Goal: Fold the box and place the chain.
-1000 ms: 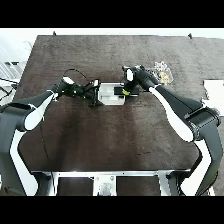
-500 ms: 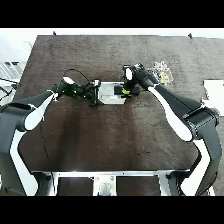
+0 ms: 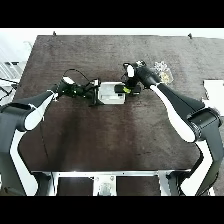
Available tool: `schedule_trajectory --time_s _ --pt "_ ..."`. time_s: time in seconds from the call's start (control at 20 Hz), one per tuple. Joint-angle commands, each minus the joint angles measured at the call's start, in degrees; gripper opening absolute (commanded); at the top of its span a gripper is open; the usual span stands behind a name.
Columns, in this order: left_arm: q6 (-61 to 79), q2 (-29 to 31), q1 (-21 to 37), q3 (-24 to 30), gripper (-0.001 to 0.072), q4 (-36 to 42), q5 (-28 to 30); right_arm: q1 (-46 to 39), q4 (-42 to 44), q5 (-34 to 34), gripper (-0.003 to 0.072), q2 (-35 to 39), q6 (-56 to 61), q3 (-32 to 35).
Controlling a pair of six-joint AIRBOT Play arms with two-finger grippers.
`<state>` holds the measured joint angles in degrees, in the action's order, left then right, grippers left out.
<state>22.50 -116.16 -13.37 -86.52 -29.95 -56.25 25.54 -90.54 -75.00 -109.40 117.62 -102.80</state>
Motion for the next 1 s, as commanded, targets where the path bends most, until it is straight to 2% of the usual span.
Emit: schedule_trajectory --time_s 0.0,0.3,0.5,0.6,0.7,0.8,0.95 --pt "0.0 0.0 0.0 0.0 0.0345 -0.1 0.2 0.0 0.1 -2.2 0.0534 3.4 -3.3 -0.1" --pt "0.0 0.0 0.0 0.0 0.0345 -0.1 0.1 -0.1 2.1 -3.3 0.0534 14.0 -13.3 -0.1" --pt "0.0 0.0 0.0 0.0 0.0346 -0.1 0.2 -3.6 -6.1 -2.6 0.0534 18.2 -17.3 0.0" --pt "0.0 0.0 0.0 0.0 0.0346 -0.1 0.2 -7.8 -7.5 0.9 0.0531 17.8 -17.4 0.9" --pt "0.0 0.0 0.0 0.0 0.0346 -0.1 0.3 -13.1 -7.3 8.5 0.0532 17.5 -17.8 3.8" --pt "0.0 0.0 0.0 0.0 0.0346 -0.1 0.2 -18.8 -2.7 13.8 0.051 16.4 -19.1 6.1" --pt "0.0 0.0 0.0 0.0 0.0346 0.0 0.2 -25.7 12.8 17.3 0.0511 11.3 -27.9 6.5"
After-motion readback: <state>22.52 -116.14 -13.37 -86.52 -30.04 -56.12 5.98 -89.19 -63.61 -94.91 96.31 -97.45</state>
